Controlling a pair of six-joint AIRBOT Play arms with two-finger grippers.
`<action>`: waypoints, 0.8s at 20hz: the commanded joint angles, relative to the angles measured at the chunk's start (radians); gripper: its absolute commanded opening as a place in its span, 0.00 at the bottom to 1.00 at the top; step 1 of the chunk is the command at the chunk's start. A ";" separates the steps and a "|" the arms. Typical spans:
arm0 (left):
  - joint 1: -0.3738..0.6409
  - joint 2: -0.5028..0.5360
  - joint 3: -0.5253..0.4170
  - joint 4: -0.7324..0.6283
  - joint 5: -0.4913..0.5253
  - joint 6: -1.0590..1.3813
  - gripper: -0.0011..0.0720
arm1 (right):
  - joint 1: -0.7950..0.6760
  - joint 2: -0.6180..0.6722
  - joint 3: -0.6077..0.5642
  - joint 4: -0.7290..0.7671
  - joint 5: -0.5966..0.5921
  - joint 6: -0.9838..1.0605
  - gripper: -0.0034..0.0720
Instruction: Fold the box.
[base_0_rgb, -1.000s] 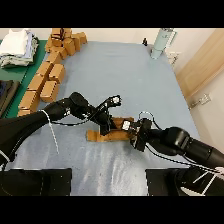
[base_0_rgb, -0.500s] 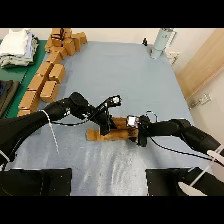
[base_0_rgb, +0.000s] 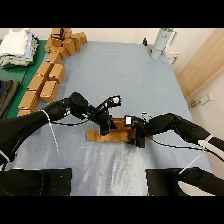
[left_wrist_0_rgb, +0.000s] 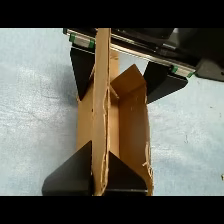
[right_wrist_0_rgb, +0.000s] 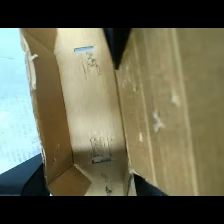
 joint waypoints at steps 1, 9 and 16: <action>0.000 0.000 0.001 0.000 0.004 0.000 0.03 | -0.001 -0.006 0.003 0.011 -0.047 -0.005 1.00; 0.000 0.000 0.001 0.000 0.004 0.000 0.03 | -0.001 0.023 0.003 -0.048 -0.040 0.039 0.99; 0.000 0.000 0.001 0.000 0.004 0.000 0.03 | 0.000 0.042 0.003 -0.048 -0.047 0.039 0.99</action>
